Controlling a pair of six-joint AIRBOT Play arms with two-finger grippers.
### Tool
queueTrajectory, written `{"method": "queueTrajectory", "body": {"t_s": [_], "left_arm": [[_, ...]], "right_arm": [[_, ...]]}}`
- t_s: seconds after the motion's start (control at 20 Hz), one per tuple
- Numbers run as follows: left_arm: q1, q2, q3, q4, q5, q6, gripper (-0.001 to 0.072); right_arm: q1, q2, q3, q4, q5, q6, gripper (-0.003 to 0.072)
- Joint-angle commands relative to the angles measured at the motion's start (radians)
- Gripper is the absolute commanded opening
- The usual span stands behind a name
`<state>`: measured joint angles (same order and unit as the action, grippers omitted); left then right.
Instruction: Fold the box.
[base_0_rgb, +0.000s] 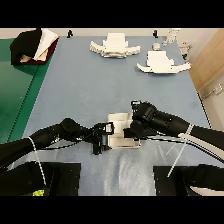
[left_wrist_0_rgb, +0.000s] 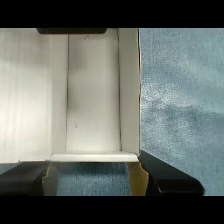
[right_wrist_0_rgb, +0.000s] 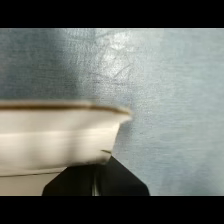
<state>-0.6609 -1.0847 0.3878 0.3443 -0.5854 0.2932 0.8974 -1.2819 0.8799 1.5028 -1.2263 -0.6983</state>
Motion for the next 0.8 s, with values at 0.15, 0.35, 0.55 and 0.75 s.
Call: {"method": "queueTrajectory", "body": {"t_s": [0.15, 0.35, 0.55, 0.75], "left_arm": [[0.000, 0.000, 0.000, 0.000, 0.000, 0.002, 0.0481], [0.000, 0.000, 0.000, 0.000, 0.000, 0.002, 0.0481], [0.000, 0.000, 0.000, 0.000, 0.000, 0.002, 0.0481], [0.000, 0.000, 0.000, 0.000, 0.000, 0.002, 0.0481]], "right_arm": [[0.002, 0.000, 0.002, 0.003, -0.015, 0.009, 0.0328], [0.002, 0.004, 0.002, 0.003, -0.070, 0.009, 0.0344], [0.001, 0.005, 0.002, 0.003, -0.076, 0.009, 0.0344], [0.002, 0.004, -0.017, 0.056, -0.055, 0.010, 0.0342]]}}
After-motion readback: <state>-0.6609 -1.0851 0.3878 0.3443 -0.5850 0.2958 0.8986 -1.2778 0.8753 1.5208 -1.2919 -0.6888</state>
